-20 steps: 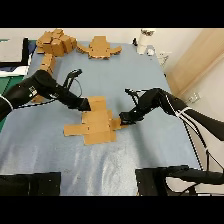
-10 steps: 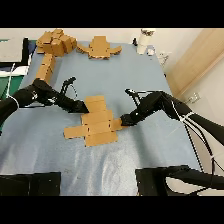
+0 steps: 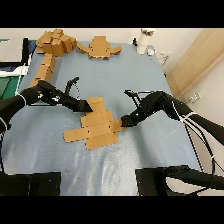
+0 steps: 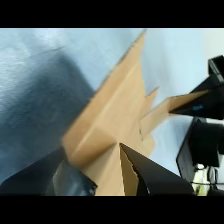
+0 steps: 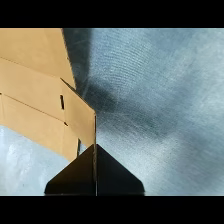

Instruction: Fold the box.

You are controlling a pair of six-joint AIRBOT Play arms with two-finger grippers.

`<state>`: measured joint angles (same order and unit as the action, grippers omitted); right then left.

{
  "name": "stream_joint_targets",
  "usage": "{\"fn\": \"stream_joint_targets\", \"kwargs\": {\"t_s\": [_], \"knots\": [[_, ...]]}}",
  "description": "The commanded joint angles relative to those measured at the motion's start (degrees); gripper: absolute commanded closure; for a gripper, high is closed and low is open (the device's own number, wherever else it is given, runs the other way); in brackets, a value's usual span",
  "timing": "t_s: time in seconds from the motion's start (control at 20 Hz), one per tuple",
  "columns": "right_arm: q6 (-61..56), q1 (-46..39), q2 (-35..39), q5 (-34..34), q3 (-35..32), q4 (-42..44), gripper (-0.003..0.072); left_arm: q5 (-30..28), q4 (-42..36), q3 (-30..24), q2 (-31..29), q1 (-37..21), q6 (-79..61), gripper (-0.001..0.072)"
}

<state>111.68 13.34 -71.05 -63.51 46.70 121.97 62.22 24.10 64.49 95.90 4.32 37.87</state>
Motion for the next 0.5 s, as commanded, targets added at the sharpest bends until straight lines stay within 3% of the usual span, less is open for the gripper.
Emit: {"fn": "stream_joint_targets", "kwargs": {"t_s": [0.0,0.1,0.2,0.25,0.3,0.45], "knots": [[0.04,0.00,0.02,-0.13,-0.02,0.00,0.0685,6.05,-2.47,0.90,1.55,-0.15,-4.52,0.0243],[0.04,0.00,0.02,-0.11,-0.02,0.00,0.0686,7.06,-2.67,0.94,1.55,-0.44,-5.79,0.0382],[0.02,0.00,0.02,-0.13,-0.02,0.00,0.0685,7.04,-2.91,0.94,1.55,-0.61,-7.06,0.0442],[0.02,0.00,0.02,-0.13,-0.02,0.00,0.0686,6.93,-2.93,0.94,1.55,-0.63,-7.58,0.0570],[0.00,0.00,0.02,-0.13,-0.02,0.00,0.0685,6.95,-3.02,0.94,1.55,-0.61,-8.55,0.0605],[0.02,0.00,0.02,-0.09,-0.02,0.00,0.0685,7.26,-3.50,0.94,1.55,-0.57,-10.21,0.0606]]}}
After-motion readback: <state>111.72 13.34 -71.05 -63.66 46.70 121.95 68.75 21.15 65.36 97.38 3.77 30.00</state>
